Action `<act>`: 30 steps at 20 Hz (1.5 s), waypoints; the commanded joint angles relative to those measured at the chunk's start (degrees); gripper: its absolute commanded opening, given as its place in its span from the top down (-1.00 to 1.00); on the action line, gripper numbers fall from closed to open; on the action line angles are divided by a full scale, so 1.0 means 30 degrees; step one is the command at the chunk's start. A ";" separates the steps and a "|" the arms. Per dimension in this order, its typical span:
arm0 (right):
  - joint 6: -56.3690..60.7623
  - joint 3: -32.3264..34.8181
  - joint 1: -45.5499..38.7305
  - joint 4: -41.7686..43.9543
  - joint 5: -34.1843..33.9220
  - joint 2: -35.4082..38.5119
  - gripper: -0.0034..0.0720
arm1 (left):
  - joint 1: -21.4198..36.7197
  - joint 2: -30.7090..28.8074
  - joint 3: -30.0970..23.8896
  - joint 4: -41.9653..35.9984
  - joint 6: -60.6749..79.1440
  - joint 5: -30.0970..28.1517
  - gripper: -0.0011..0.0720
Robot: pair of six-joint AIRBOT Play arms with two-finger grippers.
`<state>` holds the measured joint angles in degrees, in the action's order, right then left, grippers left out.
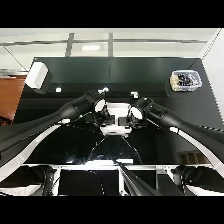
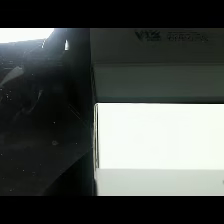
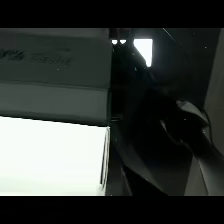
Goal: Fold the box and place the chain.
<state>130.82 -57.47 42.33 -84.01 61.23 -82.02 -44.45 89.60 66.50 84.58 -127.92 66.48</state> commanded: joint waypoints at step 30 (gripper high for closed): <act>-0.5770 -0.2506 -0.3891 -0.6659 0.3789 0.7315 -0.22 | 0.0007 0.0015 -0.0007 0.0007 0.0015 -0.0007 0.90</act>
<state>117.16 -64.36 35.07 -91.79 73.03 -66.37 -44.45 89.62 66.50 84.58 -127.87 66.46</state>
